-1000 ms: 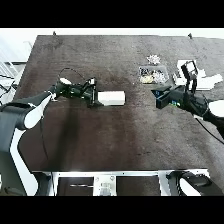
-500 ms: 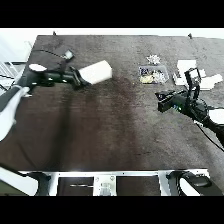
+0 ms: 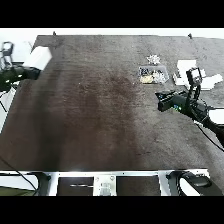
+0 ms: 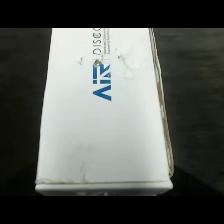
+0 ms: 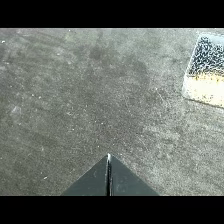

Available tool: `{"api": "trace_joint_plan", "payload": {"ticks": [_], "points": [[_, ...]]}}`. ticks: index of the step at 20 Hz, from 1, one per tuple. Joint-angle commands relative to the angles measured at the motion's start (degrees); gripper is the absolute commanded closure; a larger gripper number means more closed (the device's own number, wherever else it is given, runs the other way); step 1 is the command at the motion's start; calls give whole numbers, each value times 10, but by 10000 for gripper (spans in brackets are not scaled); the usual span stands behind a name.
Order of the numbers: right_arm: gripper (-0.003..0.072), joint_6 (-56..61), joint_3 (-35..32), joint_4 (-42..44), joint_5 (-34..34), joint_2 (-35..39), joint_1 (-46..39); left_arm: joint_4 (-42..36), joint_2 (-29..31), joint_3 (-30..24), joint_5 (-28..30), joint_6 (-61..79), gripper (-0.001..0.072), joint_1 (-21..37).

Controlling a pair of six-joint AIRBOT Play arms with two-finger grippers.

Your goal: Fold the box and place the chain.

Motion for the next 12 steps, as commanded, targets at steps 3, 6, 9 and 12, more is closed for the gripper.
{"api": "trace_joint_plan", "payload": {"ticks": [3,6,9,12], "points": [[677,2,0,0,0,0,0,41,-53,-3,72,-31,695,64],[677,2,0,0,0,0,0,36,-73,-3,105,27,693,64],[677,2,0,0,-4,0,0,32,-96,4,122,38,692,64],[677,11,0,0,-5,0,0,-42,-110,8,107,124,692,64]]}}
